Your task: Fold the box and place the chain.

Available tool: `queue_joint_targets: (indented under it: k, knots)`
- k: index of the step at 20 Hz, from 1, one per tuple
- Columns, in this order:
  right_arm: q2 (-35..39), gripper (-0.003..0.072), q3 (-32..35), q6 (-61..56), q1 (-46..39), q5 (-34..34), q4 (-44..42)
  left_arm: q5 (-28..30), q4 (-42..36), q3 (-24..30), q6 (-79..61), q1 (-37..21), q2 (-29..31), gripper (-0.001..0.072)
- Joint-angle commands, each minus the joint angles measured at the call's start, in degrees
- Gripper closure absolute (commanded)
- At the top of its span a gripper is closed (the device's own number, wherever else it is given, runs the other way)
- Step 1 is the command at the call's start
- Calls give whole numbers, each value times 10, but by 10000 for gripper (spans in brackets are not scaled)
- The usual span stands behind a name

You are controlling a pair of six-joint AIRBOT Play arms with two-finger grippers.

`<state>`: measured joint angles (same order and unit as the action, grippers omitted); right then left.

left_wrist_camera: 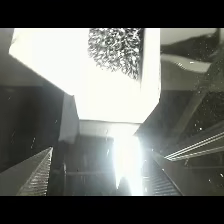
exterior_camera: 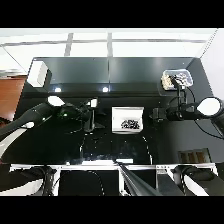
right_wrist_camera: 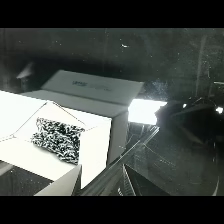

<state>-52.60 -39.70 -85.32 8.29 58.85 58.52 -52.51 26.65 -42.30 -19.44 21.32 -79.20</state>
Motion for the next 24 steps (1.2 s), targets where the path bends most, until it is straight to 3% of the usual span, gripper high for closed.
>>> queue_joint_targets:
  k: [1,18,24]
  knots:
    - [0,382,0,0,0,0,0,0,-3,-24,-8,30,-38,-6]
    - [0,382,0,0,0,-2,0,33,-5,-31,17,69,-46,-5]
    - [0,382,0,0,0,-9,0,104,-3,-33,21,114,-46,-1]
